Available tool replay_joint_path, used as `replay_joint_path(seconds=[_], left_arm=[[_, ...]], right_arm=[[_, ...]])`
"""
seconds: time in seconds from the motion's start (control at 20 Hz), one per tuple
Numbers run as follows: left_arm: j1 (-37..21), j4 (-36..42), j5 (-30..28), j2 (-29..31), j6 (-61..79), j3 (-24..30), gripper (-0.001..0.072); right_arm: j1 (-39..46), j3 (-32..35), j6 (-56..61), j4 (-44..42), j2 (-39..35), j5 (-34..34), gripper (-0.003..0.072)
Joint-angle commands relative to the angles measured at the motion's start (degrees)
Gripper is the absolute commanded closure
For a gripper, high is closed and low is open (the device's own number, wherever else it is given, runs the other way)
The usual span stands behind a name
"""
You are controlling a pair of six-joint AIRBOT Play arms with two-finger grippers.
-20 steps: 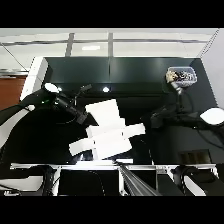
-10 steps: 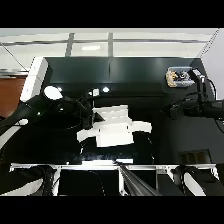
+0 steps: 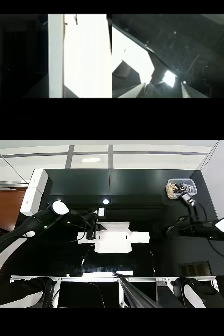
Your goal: Fold the box and place the chain.
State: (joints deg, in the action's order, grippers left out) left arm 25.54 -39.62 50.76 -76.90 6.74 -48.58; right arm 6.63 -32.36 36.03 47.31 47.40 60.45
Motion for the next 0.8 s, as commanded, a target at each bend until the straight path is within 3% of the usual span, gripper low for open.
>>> replay_joint_path(seconds=[0.0, 0.2, 0.4, 0.5, 0.55, 0.6, 0.75], left_arm=[[1.27, -0.81, -1.73, -0.39, 0.72, 0.02, 0.0686], [1.03, -0.83, -2.62, -0.42, 0.57, 0.02, 0.0685], [1.03, -0.83, -2.60, -0.44, 0.55, 0.15, 0.0685], [1.03, -0.83, -2.60, -0.42, 0.52, 0.15, 0.0685], [1.03, -0.83, -2.60, -0.42, 0.52, 0.15, 0.0685], [1.03, -0.83, -2.60, -0.42, 0.52, 0.15, 0.0685], [1.03, -0.83, -2.58, -0.42, 0.52, 0.15, 0.0685]], right_arm=[[0.00, 5.31, -3.54, -2.95, 0.04, -4.48, 0.0184], [-5.53, 8.04, -6.23, -3.80, 0.28, -8.15, 0.0184], [-17.07, 8.15, -19.85, -2.97, 0.90, -17.38, 0.0184], [-21.62, 8.15, -24.04, -1.97, 2.21, -18.82, 0.0181], [-23.54, 8.15, -24.46, -2.01, 3.23, -18.67, 0.0133], [-25.46, 8.15, -24.50, -1.97, 4.37, -18.71, -0.0033], [-30.56, 8.15, -25.94, -2.12, 7.56, -20.96, -0.0033]])
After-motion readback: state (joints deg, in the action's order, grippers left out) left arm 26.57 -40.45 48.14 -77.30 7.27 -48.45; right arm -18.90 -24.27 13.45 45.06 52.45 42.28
